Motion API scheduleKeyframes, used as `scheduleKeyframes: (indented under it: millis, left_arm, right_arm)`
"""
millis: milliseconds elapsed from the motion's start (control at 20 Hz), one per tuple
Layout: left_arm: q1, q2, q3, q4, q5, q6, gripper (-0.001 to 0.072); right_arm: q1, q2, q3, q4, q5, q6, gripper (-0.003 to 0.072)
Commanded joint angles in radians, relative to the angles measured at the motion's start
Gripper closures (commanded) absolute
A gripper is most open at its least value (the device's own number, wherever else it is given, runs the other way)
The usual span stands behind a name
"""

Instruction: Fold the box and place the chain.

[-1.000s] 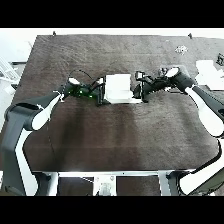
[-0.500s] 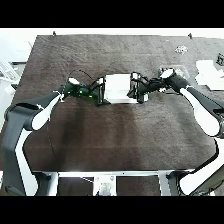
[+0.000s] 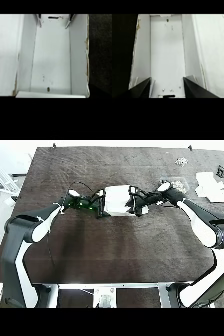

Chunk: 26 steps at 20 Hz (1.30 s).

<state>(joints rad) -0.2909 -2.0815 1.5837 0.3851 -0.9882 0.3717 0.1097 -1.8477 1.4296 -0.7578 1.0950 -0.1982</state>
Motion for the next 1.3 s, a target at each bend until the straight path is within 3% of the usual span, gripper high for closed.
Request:
scheduleKeyframes:
  millis: [0,100,150,200,500,550,600,700,750,1050,1250]
  left_arm:
    - [0.000,0.000,0.000,0.000,0.002,0.000,0.0074]
    - [0.000,0.000,0.000,0.000,0.002,0.000,0.0074]
    - [0.000,0.000,0.000,0.000,0.002,0.000,0.0074]
    - [0.000,0.000,0.000,0.000,0.002,0.000,0.0074]
    - [0.000,0.000,0.000,0.000,0.002,0.000,0.0074]
    - [0.000,0.000,0.000,0.000,0.001,0.000,0.0074]
    - [0.000,0.000,0.000,0.000,0.002,-0.001,0.0074]
    - [0.000,0.000,0.000,0.000,0.002,0.000,0.0074]
    - [0.000,0.000,0.000,0.000,0.002,0.000,0.0074]
    - [0.000,0.000,0.000,0.000,0.002,0.000,0.0074]
    - [0.000,0.000,0.000,0.000,0.002,0.000,0.0074]
  right_arm:
    - [0.001,-0.001,0.001,-0.002,-0.006,-0.024,0.0119]
    - [0.001,-0.001,0.001,-0.005,-0.006,-0.024,0.0117]
    - [0.001,-0.001,0.001,-0.005,-0.006,-0.023,0.0036]
    - [0.001,-0.001,0.001,-0.005,-0.006,-0.023,0.0005]
    - [-0.003,0.000,0.001,-0.011,-0.006,-0.022,0.0013]
    - [-0.008,0.002,0.001,-0.015,-0.006,-0.019,0.0192]
    - [-0.016,0.005,0.001,-0.030,-0.003,-0.019,0.0432]
    - [-0.029,0.018,0.001,-0.111,0.003,0.005,0.0632]
    - [-0.035,0.027,0.001,-0.151,0.011,0.049,0.0678]
    - [-0.089,0.137,0.001,-0.190,0.065,0.283,0.0681]
    - [-0.160,0.194,0.001,-0.189,0.064,0.618,0.0681]
